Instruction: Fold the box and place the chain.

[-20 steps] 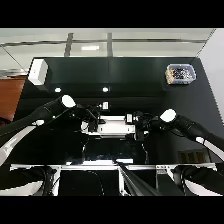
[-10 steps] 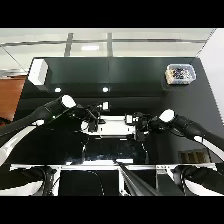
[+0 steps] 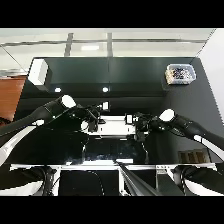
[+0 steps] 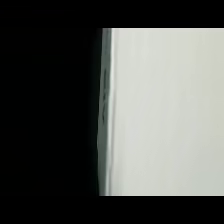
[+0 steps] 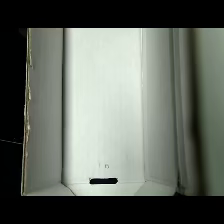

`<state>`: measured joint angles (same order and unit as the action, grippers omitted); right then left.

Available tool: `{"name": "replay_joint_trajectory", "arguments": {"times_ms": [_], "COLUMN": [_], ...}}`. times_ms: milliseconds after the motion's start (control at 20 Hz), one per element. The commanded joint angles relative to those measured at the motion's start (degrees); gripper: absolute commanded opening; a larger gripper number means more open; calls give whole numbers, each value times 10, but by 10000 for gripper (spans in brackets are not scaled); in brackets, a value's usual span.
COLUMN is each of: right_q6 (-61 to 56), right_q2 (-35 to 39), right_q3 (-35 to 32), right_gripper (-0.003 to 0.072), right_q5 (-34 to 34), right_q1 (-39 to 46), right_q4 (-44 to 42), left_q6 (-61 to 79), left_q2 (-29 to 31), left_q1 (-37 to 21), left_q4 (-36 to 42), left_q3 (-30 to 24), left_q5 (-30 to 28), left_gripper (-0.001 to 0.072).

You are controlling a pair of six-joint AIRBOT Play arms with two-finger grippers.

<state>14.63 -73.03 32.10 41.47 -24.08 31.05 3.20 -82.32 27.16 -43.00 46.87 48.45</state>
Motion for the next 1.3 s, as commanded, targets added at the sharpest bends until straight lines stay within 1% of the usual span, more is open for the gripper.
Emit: {"name": "replay_joint_trajectory", "arguments": {"times_ms": [0,500,550,600,750,800,900,950,1000,1100,1150,1200,1250], "right_q6": [0,-1,-1,-1,-1,-1,-1,-1,-1,0,0,0,0], "right_q2": [0,0,0,0,0,0,0,0,0,0,0,0,0], "right_q3": [0,0,0,0,0,0,0,0,0,0,0,0,0], "right_gripper": [674,674,611,438,438,439,438,438,438,438,438,438,438], "right_q5": [3,-1,-1,-1,-1,-1,-1,-1,-1,-1,-1,-1,-1], "right_q1": [4,3,3,3,3,3,3,3,3,3,3,3,3], "right_q4": [-6,-6,-6,-6,-6,-6,-6,-6,-6,-6,-6,-5,-5], "left_q6": [0,0,0,0,-5,-11,-22,-24,-26,-63,-98,-149,-209], "left_q2": [0,0,0,0,0,1,12,23,37,70,90,114,136], "left_q1": [0,0,0,0,0,0,-2,-3,-7,-16,-20,-24,-28], "left_q4": [0,0,0,0,0,0,0,-1,-1,-16,-48,-97,-150], "left_q3": [0,0,0,0,0,1,1,1,1,1,1,1,1], "left_q5": [0,0,0,0,0,0,0,-1,-3,0,8,23,50], "left_gripper": [24,24,24,24,37,164,456,561,576,576,576,576,575]}}
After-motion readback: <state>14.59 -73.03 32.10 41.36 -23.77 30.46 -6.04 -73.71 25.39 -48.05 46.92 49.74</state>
